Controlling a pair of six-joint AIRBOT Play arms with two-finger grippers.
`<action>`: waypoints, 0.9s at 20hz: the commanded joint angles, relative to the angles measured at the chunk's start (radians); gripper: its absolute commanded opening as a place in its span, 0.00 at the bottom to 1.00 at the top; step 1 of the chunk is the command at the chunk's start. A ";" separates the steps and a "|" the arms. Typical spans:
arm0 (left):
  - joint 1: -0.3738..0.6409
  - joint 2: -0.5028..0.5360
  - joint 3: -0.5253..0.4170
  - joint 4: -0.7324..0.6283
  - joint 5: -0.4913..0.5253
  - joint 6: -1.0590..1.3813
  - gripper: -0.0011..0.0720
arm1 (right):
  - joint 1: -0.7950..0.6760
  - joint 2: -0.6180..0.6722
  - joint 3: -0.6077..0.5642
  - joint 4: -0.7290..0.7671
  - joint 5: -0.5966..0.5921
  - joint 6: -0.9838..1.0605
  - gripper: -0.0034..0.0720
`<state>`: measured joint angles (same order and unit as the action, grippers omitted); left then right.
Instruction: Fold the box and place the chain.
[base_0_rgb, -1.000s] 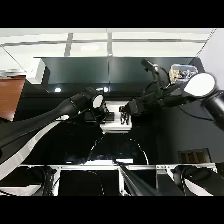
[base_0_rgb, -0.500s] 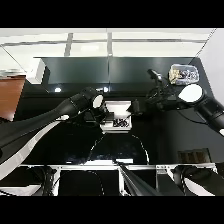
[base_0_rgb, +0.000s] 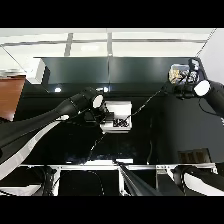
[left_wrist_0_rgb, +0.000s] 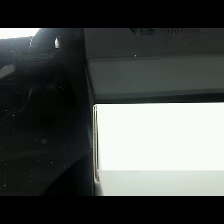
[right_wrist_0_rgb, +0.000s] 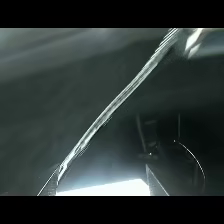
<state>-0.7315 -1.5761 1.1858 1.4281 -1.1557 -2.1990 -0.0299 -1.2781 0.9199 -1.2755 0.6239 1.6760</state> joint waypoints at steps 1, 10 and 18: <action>0.001 0.000 0.000 0.000 0.000 0.000 0.05 | -0.103 -0.193 0.135 0.025 -0.034 0.049 0.87; 0.001 0.000 0.000 0.000 -0.001 0.000 0.05 | -0.126 -0.523 0.477 0.202 0.088 0.039 0.16; 0.001 0.000 0.000 0.000 -0.001 0.000 0.05 | -0.087 -0.238 0.476 0.201 0.495 -0.225 0.06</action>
<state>-0.7311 -1.5761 1.1858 1.4281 -1.1576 -2.1990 -0.1379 -1.6478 1.3914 -1.0801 0.9581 1.5616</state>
